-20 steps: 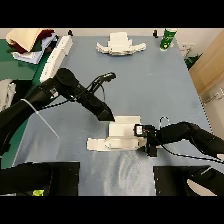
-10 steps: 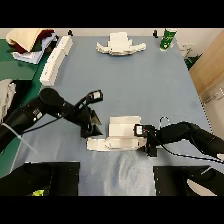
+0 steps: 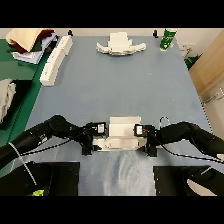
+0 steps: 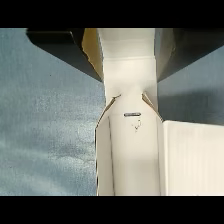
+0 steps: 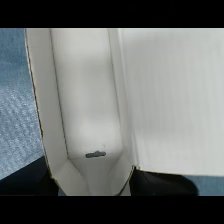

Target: Fold the box.

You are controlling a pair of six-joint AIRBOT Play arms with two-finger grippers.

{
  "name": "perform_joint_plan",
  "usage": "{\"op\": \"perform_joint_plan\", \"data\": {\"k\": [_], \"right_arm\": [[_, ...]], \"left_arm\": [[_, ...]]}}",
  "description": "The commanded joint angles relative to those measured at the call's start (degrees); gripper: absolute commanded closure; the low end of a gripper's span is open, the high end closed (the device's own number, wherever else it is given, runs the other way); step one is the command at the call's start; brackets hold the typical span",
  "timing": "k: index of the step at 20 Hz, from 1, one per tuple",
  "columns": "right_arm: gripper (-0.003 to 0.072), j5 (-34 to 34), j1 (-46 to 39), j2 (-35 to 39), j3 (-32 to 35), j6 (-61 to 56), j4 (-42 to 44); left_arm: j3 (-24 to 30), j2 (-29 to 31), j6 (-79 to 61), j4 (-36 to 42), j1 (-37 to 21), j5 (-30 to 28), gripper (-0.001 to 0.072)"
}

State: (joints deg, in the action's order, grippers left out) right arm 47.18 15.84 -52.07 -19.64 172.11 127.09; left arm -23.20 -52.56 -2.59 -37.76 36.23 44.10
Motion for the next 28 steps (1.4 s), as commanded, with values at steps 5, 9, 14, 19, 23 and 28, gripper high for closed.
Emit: {"op": "perform_joint_plan", "data": {"k": [5,9,14,19,23,28], "right_arm": [[0.0173,-0.02,-0.02,0.00,-0.04,-0.02,0.00],[0.0173,0.00,-0.02,0.00,-0.04,-0.02,0.00],[0.0173,-0.02,0.00,0.00,-0.04,-0.02,0.00],[0.0173,-0.02,-0.02,0.00,-0.04,-0.02,-0.02],[0.0173,0.00,-0.02,0.00,-0.04,-0.02,-0.02],[0.0173,0.00,-0.02,0.00,-0.04,-0.02,-0.02]], "left_arm": [[0.87,-3.58,-1.46,5.70,5.35,-9.55,0.0347],[0.87,-3.65,-1.51,9.09,7.48,-10.75,0.0474],[0.87,-5.09,-2.56,13.79,9.16,-13.46,0.0602],[0.39,-6.49,-2.58,15.76,9.33,-14.08,0.0568],[0.42,-6.67,-2.56,15.72,9.51,-13.46,0.0216],[0.42,-6.67,-2.56,15.72,9.51,-12.85,0.0216]]}}
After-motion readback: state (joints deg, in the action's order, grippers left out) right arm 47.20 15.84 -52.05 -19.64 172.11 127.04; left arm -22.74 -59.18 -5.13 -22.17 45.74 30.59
